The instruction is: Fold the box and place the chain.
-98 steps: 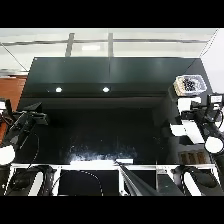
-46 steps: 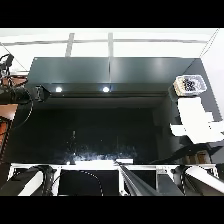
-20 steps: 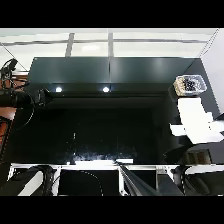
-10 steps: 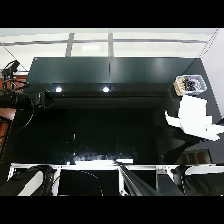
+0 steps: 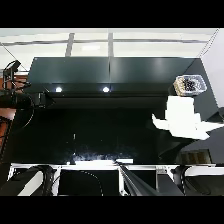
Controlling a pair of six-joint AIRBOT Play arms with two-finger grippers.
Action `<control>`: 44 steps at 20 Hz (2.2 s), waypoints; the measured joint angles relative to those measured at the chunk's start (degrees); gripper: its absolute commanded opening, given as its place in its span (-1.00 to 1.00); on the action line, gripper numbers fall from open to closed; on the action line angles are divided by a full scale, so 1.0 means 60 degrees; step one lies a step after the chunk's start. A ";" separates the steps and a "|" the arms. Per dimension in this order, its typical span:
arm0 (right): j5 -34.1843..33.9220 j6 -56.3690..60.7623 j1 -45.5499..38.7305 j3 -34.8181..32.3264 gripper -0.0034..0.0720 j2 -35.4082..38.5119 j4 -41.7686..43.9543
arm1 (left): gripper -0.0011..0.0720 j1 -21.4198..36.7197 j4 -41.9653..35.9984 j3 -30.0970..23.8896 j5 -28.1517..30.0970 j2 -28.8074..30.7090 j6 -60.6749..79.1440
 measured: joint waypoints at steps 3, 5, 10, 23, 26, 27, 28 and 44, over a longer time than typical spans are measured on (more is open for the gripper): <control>-0.0069 0.0135 0.0739 -0.0634 -0.89 0.0503 0.1126 | 0.96 0.0000 0.0000 0.0000 0.0087 0.0000 0.0004; -0.0481 0.0386 0.1439 -0.1206 -0.89 0.0976 0.1792 | 0.96 -0.0011 -0.0047 -0.0029 0.0168 0.0000 0.0004; -0.2306 0.0623 0.4058 -0.3115 -0.89 0.3020 0.3515 | 0.96 -0.0357 -0.0718 -0.0470 0.0459 0.0000 0.0076; -0.9173 -0.0095 1.1242 -0.7450 -0.89 0.7206 0.5064 | 0.96 -0.3300 -0.4812 -0.2033 0.2976 -0.1996 0.2452; -0.9457 -0.0087 1.1672 -0.7530 -0.89 0.7275 0.5107 | 0.96 -0.3388 -0.5672 -0.1752 0.2714 -0.3249 0.3428; -0.9508 -0.0080 1.1752 -0.7544 -0.89 0.7297 0.5136 | 0.96 -0.3402 -0.6058 -0.1599 0.2473 -0.3727 0.3927; -0.9537 -0.0080 1.1803 -0.7555 -0.89 0.7304 0.5140 | 0.96 -0.3413 -0.6353 -0.1453 0.2120 -0.4127 0.4470; -0.9406 0.0372 1.1642 -0.7573 0.76 0.7322 0.4943 | -0.91 -0.3421 -0.5967 0.0739 -0.1854 -0.6845 0.9777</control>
